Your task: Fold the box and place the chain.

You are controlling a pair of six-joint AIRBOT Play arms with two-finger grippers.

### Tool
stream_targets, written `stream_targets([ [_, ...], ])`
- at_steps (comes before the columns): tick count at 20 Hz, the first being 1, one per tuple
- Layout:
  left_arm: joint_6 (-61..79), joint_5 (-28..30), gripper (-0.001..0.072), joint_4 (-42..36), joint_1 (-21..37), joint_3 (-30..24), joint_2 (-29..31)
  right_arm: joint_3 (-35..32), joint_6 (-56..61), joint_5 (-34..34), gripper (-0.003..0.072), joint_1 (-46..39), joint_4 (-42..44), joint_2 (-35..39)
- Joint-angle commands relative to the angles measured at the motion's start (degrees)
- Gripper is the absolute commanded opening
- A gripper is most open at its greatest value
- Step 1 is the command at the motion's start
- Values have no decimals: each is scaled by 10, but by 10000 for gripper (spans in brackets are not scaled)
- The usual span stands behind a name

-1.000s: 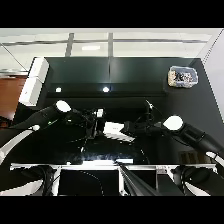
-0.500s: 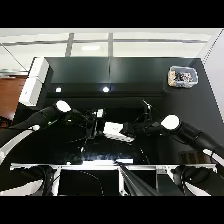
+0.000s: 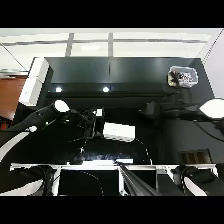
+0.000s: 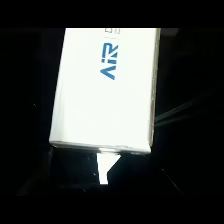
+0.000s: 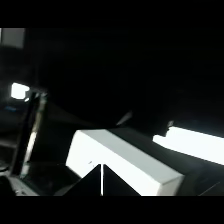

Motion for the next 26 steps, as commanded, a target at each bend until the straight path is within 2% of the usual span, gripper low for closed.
stream_targets([
  [1, -75, -17, 715, 58, 1, 1, 54, 10, 0, 49, 28, -96, -42, 50],
  [4, -137, -21, 715, 63, -3, 1, 110, 9, -5, 52, 28, -125, -43, 52],
  [6, -179, -21, 715, 64, -16, 12, 118, 9, -7, 46, 28, -126, -46, 52],
  [9, -196, -6, 711, 66, -66, 47, 93, 9, -7, 39, 28, -126, -46, 52],
  [12, -232, 46, 710, 73, -112, 83, 52, 9, -7, 40, 28, -126, -46, 52],
  [14, -233, 44, 709, 72, -126, 101, 26, 9, -7, 42, 28, -126, -46, 52],
  [18, -232, 40, 709, 73, -144, 111, -3, 9, -6, 42, 28, -126, -46, 52],
  [26, -233, 43, 708, 72, -146, 111, -7, 9, -6, 41, 28, -126, -46, 52],
])
